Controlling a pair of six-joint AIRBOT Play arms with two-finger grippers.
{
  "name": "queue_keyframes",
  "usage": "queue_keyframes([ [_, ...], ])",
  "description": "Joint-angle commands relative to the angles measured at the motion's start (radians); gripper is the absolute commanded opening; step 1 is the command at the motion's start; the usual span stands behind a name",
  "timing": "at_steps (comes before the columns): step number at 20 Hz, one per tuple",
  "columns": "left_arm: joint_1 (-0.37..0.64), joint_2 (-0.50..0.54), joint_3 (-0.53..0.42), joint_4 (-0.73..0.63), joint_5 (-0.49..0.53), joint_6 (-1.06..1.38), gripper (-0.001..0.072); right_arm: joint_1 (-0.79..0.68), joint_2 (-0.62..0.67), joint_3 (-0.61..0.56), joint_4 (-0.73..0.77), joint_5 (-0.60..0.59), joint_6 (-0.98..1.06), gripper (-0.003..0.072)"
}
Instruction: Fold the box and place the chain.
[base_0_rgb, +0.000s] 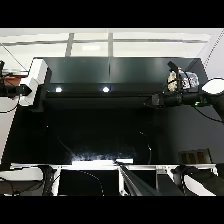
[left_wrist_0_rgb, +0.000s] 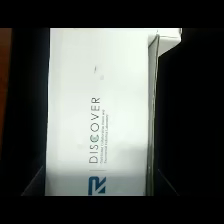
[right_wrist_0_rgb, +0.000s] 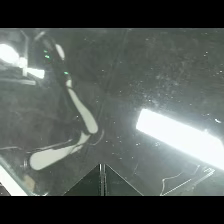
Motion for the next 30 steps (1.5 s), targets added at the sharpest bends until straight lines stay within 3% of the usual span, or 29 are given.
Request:
queue_keyframes([
  [1, -0.019, -0.031, 0.024, 0.005, 0.009, -0.006, 0.0714, 0.0, 0.0, 0.001, -0.015, -0.005, 0.016, 0.0041],
  [5, -0.022, 0.058, 0.133, 0.158, -0.138, -0.12, 0.0716, 0.0, 0.0, 0.001, -0.015, 0.013, 0.017, 0.0041],
  [8, -0.031, 0.17, 0.24, 0.099, -0.245, -0.183, 0.0702, -0.014, 0.0, 0.027, -0.052, 0.002, 0.006, 0.0041],
  [9, -0.047, 0.216, 0.271, 0.061, -0.288, -0.183, 0.0491, -0.028, 0.001, 0.06, -0.105, 0.024, 0.006, 0.0041],
  [10, -0.07, 0.256, 0.284, 0.06, -0.32, -0.183, 0.0173, -0.048, 0.002, 0.104, -0.178, 0.069, 0.016, 0.0041],
  [11, -0.096, 0.296, 0.284, 0.06, -0.345, -0.187, 0.0022, -0.069, 0.01, 0.145, -0.262, 0.113, 0.051, 0.0041],
  [13, -0.167, 0.359, 0.264, 0.06, -0.39, -0.262, 0.002, -0.109, 0.082, 0.178, -0.465, 0.107, 0.159, 0.0041],
  [15, -0.269, 0.433, 0.157, 0.06, -0.389, -0.342, 0.002, -0.132, 0.212, 0.126, -0.632, -0.029, 0.278, 0.0041],
  [17, -0.389, 0.518, -0.031, 0.059, -0.308, -0.37, 0.002, -0.131, 0.324, -0.003, -0.665, -0.184, 0.343, 0.0041],
  [19, -0.524, 0.605, -0.271, 0.06, -0.157, -0.383, 0.002, -0.13, 0.363, -0.151, -0.65, -0.278, 0.351, 0.0041],
  [22, -0.647, 0.692, -0.512, 0.058, 0.008, -0.427, 0.0021, -0.131, 0.357, -0.272, -0.678, -0.315, 0.35, 0.004],
  [24, -0.672, 0.705, -0.555, 0.055, 0.0, -0.429, 0.0022, -0.131, 0.358, -0.277, -0.684, -0.304, 0.35, 0.0039],
  [30, -0.687, 0.702, -0.558, 0.055, -0.003, -0.422, 0.0024, -0.131, 0.358, -0.277, -0.684, -0.304, 0.35, 0.004],
])
